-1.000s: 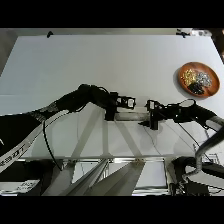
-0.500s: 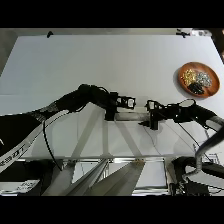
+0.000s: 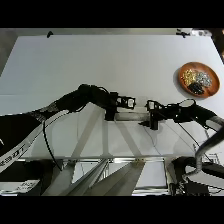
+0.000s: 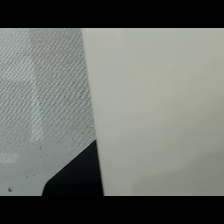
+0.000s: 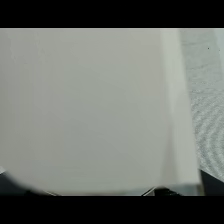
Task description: Fold the box and place the chain.
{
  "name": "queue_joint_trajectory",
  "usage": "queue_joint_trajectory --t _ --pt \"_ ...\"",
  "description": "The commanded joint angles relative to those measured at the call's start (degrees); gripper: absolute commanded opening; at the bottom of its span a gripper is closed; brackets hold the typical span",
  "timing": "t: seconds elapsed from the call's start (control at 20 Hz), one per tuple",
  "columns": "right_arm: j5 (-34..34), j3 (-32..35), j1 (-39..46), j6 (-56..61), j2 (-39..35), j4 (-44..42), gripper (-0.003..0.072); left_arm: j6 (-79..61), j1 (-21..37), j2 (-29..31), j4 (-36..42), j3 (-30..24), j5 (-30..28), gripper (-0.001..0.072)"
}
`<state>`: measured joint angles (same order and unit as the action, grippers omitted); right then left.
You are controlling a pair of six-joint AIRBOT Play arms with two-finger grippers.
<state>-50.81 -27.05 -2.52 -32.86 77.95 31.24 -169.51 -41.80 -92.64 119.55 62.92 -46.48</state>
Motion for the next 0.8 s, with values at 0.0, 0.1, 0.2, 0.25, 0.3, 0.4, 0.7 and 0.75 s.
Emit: queue_joint_trajectory --t 0.0,0.1,0.2,0.25,0.3,0.4,0.7,0.75 --pt "0.0 0.0 0.0 0.0 0.0 0.0 0.0413 0.0 0.0 0.0 0.0 0.0 0.0 0.0017" --pt "0.0 0.0 0.0 0.0 0.0 0.0 0.0413 0.0 0.0 0.0 0.0 0.0 0.0 0.0017" --pt "0.0 0.0 0.0 0.0 0.0 0.0 0.0413 0.0 0.0 0.0 0.0 0.0 0.0 0.0018" --pt "0.0 0.0 0.0 0.0 0.0 0.0 0.0413 0.0 0.0 0.0 0.0 0.0 0.0 0.0020" --pt "0.0 0.0 0.0 0.0 0.0 0.0 0.0413 0.0 0.0 0.0 0.0 0.0 0.0 0.0062" --pt "0.0 0.0 0.0 0.0 0.0 0.0 0.0413 0.0 0.0 0.0 0.0 0.0 -0.5 0.0301" --pt "0.0 0.0 0.0 0.0 0.0 0.0 0.0412 1.7 0.0 2.1 0.2 0.0 -1.4 0.0421" --pt "0.0 0.0 0.0 0.0 0.0 0.0 0.0412 1.7 0.1 3.3 -0.2 0.0 -1.4 0.0421"
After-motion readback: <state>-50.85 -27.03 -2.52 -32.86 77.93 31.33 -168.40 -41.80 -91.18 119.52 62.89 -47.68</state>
